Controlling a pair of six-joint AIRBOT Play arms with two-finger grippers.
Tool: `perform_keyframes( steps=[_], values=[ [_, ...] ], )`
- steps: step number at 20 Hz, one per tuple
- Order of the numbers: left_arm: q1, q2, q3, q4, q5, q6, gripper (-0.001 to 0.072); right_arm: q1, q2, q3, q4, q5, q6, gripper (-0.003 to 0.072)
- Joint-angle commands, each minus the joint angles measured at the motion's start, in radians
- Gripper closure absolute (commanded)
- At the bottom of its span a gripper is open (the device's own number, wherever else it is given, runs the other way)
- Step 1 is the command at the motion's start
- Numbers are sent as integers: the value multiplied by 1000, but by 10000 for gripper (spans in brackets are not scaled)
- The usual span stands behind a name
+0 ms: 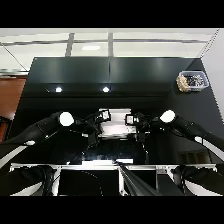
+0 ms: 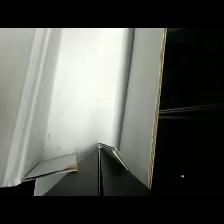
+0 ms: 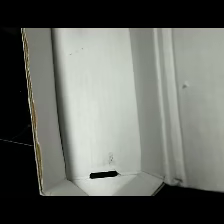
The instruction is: Fold the box and place the chain.
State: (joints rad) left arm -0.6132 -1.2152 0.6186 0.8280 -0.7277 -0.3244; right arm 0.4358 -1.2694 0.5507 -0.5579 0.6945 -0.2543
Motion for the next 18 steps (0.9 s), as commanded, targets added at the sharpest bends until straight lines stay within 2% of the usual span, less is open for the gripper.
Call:
perform_keyframes(
  steps=[1,4,7,9,11,13,15,18],
  values=[
    [26,35,11,96,-68,-101,684,1,-1,0,0,-1,0,503],
    [110,151,11,232,-167,-416,683,1,-1,0,0,-1,0,503],
    [241,289,10,399,-300,-690,684,1,-1,0,0,-1,-1,503],
    [355,357,8,448,-330,-913,684,1,-1,0,0,-1,-1,503],
    [475,359,-15,454,-333,-1223,682,1,-1,0,0,-1,-1,503],
    [577,323,-77,330,-340,-1305,682,1,-1,0,0,0,-1,503],
    [641,261,-155,128,-343,-1201,682,1,-1,0,0,0,-1,503],
    [644,155,-231,-95,-315,-1023,683,1,-1,0,0,0,-1,503]
  ],
)
